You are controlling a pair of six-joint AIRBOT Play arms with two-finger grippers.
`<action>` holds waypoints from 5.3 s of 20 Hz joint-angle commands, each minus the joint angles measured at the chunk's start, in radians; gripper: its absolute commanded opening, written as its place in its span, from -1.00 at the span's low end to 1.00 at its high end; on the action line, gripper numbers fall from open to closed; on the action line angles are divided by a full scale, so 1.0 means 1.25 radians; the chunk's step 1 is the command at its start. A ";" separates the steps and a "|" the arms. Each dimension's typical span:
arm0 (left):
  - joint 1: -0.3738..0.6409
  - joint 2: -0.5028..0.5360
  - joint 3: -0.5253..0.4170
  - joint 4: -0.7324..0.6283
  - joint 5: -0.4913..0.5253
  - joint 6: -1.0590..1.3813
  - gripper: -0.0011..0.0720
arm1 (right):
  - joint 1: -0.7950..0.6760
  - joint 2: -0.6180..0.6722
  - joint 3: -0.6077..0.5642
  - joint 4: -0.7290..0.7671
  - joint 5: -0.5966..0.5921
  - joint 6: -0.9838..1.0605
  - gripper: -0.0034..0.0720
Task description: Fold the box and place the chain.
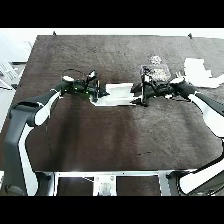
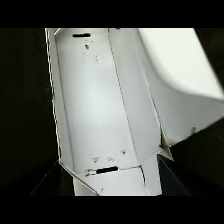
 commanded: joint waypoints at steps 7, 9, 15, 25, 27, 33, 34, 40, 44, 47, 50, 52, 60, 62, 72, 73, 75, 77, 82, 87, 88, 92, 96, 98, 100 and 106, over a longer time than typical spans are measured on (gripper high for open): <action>0.000 0.000 0.001 0.001 0.000 0.000 -0.91 | -0.005 0.043 0.004 -0.020 0.005 0.009 0.93; 0.000 0.000 0.001 0.001 0.000 0.000 -0.91 | -0.005 0.041 0.004 -0.019 -0.002 0.006 0.93; 0.000 0.000 0.001 0.001 0.000 0.000 -0.91 | -0.004 -0.002 0.007 -0.017 -0.002 0.003 0.93; 0.000 0.000 0.000 0.002 0.000 0.000 -0.91 | 0.009 -0.034 0.038 -0.005 0.071 0.001 0.93; 0.000 0.000 0.000 0.003 0.001 0.000 -0.91 | 0.013 -0.043 0.038 -0.005 0.074 0.000 0.93; 0.000 0.000 0.000 0.003 0.014 0.000 -0.91 | 0.015 -0.063 0.039 -0.002 0.066 -0.061 0.93; 0.000 0.000 0.000 0.003 0.015 0.000 -0.91 | 0.015 -0.066 0.041 -0.002 0.058 -0.066 0.93; 0.000 0.000 0.000 0.003 0.009 -0.008 -0.91 | 0.015 -0.103 0.096 0.004 0.050 -0.078 0.93; 0.000 0.000 0.000 0.003 0.000 -0.005 -0.91 | 0.015 -0.122 0.120 0.004 0.093 -0.077 0.93; 0.000 0.000 0.000 0.003 0.010 -0.005 -0.91 | 0.015 -0.125 0.120 0.004 0.107 -0.078 0.93; 0.000 0.000 0.000 0.003 0.013 -0.005 -0.91 | 0.015 -0.132 0.120 0.005 0.107 -0.097 0.93; 0.000 0.000 0.000 0.003 0.014 -0.005 -0.91 | 0.015 -0.139 0.125 0.004 0.106 -0.107 0.93; 0.000 0.000 0.000 0.003 0.015 -0.005 -0.91 | 0.017 -0.179 0.175 0.040 0.133 -0.107 0.93; -0.001 0.000 0.000 0.003 0.015 -0.005 -0.91 | 0.019 -0.188 0.179 0.040 0.147 -0.106 0.93; -0.001 0.000 0.000 0.003 0.016 -0.005 -0.91 | 0.020 -0.203 0.189 0.040 0.144 -0.118 0.93; -0.001 0.000 0.000 0.003 0.016 -0.005 -0.91 | 0.020 -0.203 0.189 0.040 0.138 -0.123 0.93; -0.001 0.000 0.000 0.003 0.016 -0.005 -0.91 | 0.020 -0.203 0.189 0.039 0.132 -0.125 0.93; -0.001 0.000 0.000 0.003 0.016 -0.005 -0.91 | 0.020 -0.205 0.189 0.038 0.128 -0.131 0.93; -0.001 0.000 0.000 0.003 0.016 -0.005 -0.91 | 0.021 -0.206 0.189 0.038 0.121 -0.098 0.93; -0.001 0.000 0.000 0.003 0.016 -0.005 -0.91 | 0.021 -0.210 0.189 0.037 0.126 -0.085 0.93; -0.001 0.000 0.000 0.003 0.016 -0.005 -0.91 | 0.021 -0.212 0.190 0.040 0.126 -0.085 0.93; -0.001 0.000 0.000 0.003 0.016 -0.005 -0.91 | 0.021 -0.212 0.190 0.040 0.126 -0.085 0.93; -0.001 0.000 0.000 0.002 0.016 -0.005 -0.91 | 0.021 -0.215 0.191 0.046 0.126 -0.086 0.93; -0.001 0.000 0.000 0.002 0.016 -0.005 -0.91 | 0.022 -0.215 0.191 0.046 0.126 -0.089 0.93; -0.001 0.000 0.000 0.002 0.016 -0.005 -0.91 | 0.026 -0.217 0.194 0.046 0.126 -0.089 0.93; -0.001 0.000 0.000 0.002 0.017 -0.005 -0.91 | 0.031 -0.224 0.202 0.046 0.126 -0.089 0.92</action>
